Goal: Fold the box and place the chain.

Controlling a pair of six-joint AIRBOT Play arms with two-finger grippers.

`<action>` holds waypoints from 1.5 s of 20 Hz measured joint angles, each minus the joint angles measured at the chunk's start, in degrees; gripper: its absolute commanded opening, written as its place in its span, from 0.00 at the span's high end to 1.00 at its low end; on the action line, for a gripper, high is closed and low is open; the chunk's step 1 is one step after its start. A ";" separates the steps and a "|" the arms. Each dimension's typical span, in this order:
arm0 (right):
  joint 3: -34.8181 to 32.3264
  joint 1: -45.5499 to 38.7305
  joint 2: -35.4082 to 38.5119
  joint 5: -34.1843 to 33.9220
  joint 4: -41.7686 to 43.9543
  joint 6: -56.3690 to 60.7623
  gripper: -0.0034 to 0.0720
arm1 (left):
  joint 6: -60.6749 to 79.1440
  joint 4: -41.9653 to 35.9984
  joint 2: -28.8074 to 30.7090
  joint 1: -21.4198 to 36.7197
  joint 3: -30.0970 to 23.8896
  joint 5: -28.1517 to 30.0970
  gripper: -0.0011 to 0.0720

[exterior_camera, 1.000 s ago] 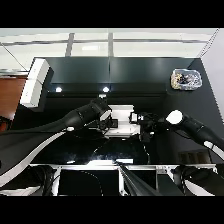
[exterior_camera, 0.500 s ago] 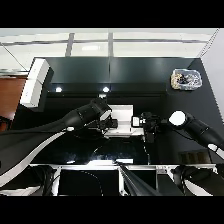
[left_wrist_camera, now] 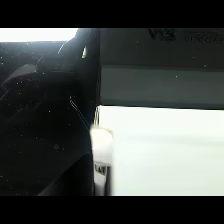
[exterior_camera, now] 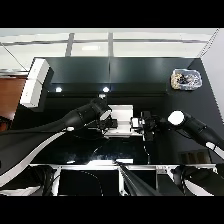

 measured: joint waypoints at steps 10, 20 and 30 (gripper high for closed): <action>0.00 0.00 -0.24 -0.61 9.40 -0.35 0.69 | 0.00 -0.79 0.00 0.00 0.00 -0.24 0.94; 0.00 1.68 -2.71 -2.10 18.47 -0.28 0.63 | 0.00 -1.03 0.00 0.04 0.00 0.76 0.94; -0.22 1.77 -2.62 -3.41 16.52 0.09 0.93 | 0.00 -1.18 0.00 0.04 0.00 0.70 0.94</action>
